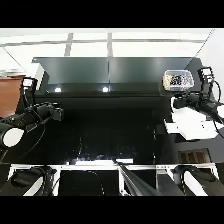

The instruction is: Fold the box and place the chain.

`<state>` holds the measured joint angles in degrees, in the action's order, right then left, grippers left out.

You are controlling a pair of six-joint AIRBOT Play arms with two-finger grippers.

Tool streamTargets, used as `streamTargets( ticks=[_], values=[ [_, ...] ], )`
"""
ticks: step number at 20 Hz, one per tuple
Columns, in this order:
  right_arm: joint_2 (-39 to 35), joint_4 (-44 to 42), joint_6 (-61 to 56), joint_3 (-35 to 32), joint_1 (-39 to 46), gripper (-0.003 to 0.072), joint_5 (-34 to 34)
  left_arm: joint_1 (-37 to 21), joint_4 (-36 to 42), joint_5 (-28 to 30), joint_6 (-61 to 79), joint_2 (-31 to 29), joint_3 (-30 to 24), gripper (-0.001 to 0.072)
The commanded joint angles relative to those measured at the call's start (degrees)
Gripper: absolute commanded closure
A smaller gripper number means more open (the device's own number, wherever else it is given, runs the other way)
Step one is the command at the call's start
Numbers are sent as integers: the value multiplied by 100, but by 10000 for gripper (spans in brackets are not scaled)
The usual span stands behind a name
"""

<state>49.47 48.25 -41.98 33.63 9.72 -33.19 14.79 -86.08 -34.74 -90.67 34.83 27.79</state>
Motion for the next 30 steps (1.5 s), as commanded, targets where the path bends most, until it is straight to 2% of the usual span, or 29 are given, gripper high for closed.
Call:
streamTargets(
  ticks=[1,14,16,19,20,21,22,23,24,25,26,28,29,30],
  values=[
    [-4,-2,-2,0,4,673,-2,4,-2,2,2,2,-2,680],
    [-4,-68,-2,0,4,673,0,4,-2,7,2,2,-2,680],
    [-2,-365,-2,0,-4,673,254,4,0,306,2,33,-4,680],
    [22,-1178,-2,0,-17,672,708,4,2,1062,0,245,-7,680],
    [101,-1349,-2,0,-46,645,964,2,-2,1373,2,393,-7,656],
    [251,-1410,-4,0,-94,325,1252,2,-2,1768,2,603,-4,394],
    [442,-1414,-2,0,-142,-34,1403,7,13,2085,-2,817,-2,-11],
    [658,-1412,-22,11,-162,-34,1392,7,155,2273,-28,1045,24,0],
    [813,-1281,-267,79,-118,-34,1353,7,177,2103,-26,1202,120,0],
    [898,-907,-846,245,33,-34,1351,2,61,1563,11,1276,304,0],
    [968,-221,-1561,527,319,-34,1246,-39,-232,907,20,1270,503,0],
    [1307,1993,-3073,1495,1224,-34,562,-229,-662,-463,-72,1252,918,0],
    [1611,3012,-3834,1993,1711,-34,61,-363,-710,-844,-146,1250,1029,1],
    [2000,3783,-4535,2514,2271,-34,-638,-485,-654,-979,-144,1250,1067,1]
  ],
)
